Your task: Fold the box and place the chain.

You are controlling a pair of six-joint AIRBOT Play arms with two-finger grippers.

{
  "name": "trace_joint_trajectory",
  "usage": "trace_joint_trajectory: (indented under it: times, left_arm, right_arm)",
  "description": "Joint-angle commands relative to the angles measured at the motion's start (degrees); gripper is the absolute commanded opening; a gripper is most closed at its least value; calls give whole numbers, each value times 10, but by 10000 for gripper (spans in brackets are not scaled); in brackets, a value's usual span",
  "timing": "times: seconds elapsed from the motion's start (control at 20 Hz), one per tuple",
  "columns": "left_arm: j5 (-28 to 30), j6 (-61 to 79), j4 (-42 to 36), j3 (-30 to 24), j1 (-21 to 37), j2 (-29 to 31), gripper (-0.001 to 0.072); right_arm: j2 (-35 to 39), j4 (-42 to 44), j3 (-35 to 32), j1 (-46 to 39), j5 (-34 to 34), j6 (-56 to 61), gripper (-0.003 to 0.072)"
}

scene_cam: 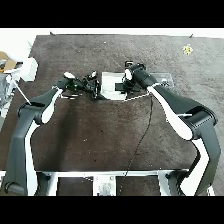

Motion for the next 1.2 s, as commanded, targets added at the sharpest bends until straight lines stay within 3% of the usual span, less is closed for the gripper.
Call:
trace_joint_trajectory:
  times: [0.0, 0.2, 0.25, 0.35, 0.45, 0.6, 0.65, 0.75, 1.15]
  left_arm:
    - [0, 0, 0, 0, 0, 0, 203]
    - [0, 0, 0, 0, 0, 0, 203]
    - [0, 0, 0, 0, 0, 0, 203]
    - [0, 0, 0, 0, 0, 0, 204]
    - [0, 0, 0, 0, 0, 0, 203]
    - [0, 0, 0, 0, 0, 0, 203]
    - [0, 0, 0, 0, 0, 0, 203]
    - [0, 0, 0, 0, 0, 0, 203]
    - [0, 0, 0, 0, 0, 0, 203]
  right_arm:
    - [-10, -8, 0, 1, 4, 4, 199]
    - [-13, -28, 0, 11, 8, 19, 196]
    - [-13, -28, 0, 11, 8, 19, 110]
    - [-13, -28, 0, 11, 8, 23, 89]
    - [-13, -28, 0, 11, 5, 23, 23]
    - [-13, -27, 0, 12, -4, 23, 23]
    - [-13, -27, 0, 12, -3, 23, 40]
    - [-11, -24, 0, 12, -3, 22, 340]
    - [42, 3, 0, 9, 36, -65, 344]
